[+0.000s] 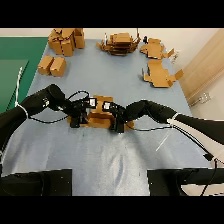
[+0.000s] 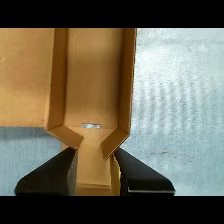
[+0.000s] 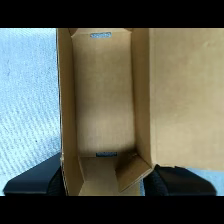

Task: Fold the box.

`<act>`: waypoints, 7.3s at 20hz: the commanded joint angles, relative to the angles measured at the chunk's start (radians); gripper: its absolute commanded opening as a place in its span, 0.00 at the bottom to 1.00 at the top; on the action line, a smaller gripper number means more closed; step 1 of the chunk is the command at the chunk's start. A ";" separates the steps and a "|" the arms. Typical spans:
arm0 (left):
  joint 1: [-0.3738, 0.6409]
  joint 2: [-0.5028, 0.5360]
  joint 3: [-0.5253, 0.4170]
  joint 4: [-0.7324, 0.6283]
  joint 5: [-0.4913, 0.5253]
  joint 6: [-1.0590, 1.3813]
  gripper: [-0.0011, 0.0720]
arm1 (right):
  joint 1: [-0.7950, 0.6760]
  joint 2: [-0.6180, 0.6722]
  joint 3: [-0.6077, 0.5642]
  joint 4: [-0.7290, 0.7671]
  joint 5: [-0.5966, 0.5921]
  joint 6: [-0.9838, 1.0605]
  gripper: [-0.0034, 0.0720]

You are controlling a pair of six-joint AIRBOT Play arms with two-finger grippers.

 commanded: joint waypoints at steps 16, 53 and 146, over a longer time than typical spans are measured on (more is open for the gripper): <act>-0.002 -0.003 0.000 -0.063 0.004 -0.009 0.43 | 0.000 -0.002 0.000 0.000 0.000 0.000 0.33; -0.089 -0.036 0.000 -0.152 0.017 0.068 0.40 | 0.000 -0.002 0.000 0.000 0.000 0.000 0.33; -0.166 -0.054 0.217 0.249 -0.145 -1.543 0.72 | 0.000 -0.002 0.000 0.003 -0.014 0.000 0.25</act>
